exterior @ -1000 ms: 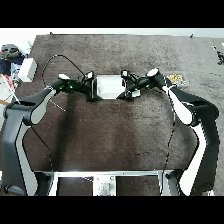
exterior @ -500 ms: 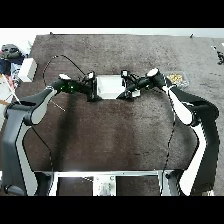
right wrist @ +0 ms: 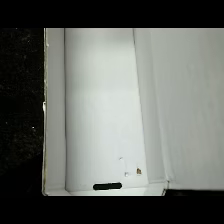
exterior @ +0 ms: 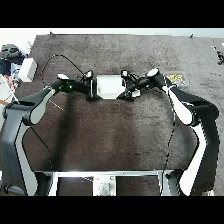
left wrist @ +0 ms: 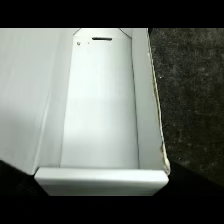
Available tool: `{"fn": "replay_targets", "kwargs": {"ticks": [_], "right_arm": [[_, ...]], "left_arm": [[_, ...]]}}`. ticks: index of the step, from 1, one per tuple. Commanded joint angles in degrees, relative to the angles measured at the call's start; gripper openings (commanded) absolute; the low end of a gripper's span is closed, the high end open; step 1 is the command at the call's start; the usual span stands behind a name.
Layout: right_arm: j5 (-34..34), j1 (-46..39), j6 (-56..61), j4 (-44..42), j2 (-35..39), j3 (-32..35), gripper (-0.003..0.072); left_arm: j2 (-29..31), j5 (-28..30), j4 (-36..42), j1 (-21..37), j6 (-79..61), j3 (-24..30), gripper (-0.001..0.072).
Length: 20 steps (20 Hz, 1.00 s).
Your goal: Fold the box and place the chain.
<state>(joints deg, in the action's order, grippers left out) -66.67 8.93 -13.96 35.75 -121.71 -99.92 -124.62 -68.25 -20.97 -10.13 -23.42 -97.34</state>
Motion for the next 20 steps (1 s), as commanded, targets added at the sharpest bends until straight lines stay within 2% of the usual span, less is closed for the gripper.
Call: {"fn": "replay_targets", "kwargs": {"ticks": [1,10,11,15,16,17,19,20], "right_arm": [[0.00,0.04,0.00,-0.02,-0.04,0.00,0.0471],[0.00,0.04,0.00,0.00,-0.04,0.00,0.0471],[0.00,0.04,0.00,-0.02,-0.04,0.00,0.0471],[0.00,0.04,0.00,-0.02,-0.04,0.00,0.0471],[0.00,0.04,0.00,-0.02,-0.04,0.00,0.0471],[0.00,0.04,0.00,0.00,-0.04,0.00,0.0471],[0.00,0.04,0.00,0.00,-0.04,0.00,0.0471],[0.00,0.04,0.00,-0.02,-0.04,0.00,0.0471]], "left_arm": [[-0.04,-0.72,0.46,-0.26,-0.68,0.02,0.0720],[-0.15,-0.48,0.33,-0.28,-1.11,0.02,0.0718],[-0.15,-0.55,0.33,-0.28,-1.09,0.02,0.0661],[-0.15,-0.81,-0.07,-0.28,-0.85,0.02,0.0648],[-0.15,-0.90,-0.35,-0.28,-0.55,0.02,0.0620],[-0.15,-1.01,-0.61,-0.28,-0.57,0.02,0.0471],[-0.15,-1.14,-0.87,-0.28,-0.48,0.02,0.0327],[-0.15,-1.20,-0.90,-0.28,-0.42,0.02,0.0285]]}}
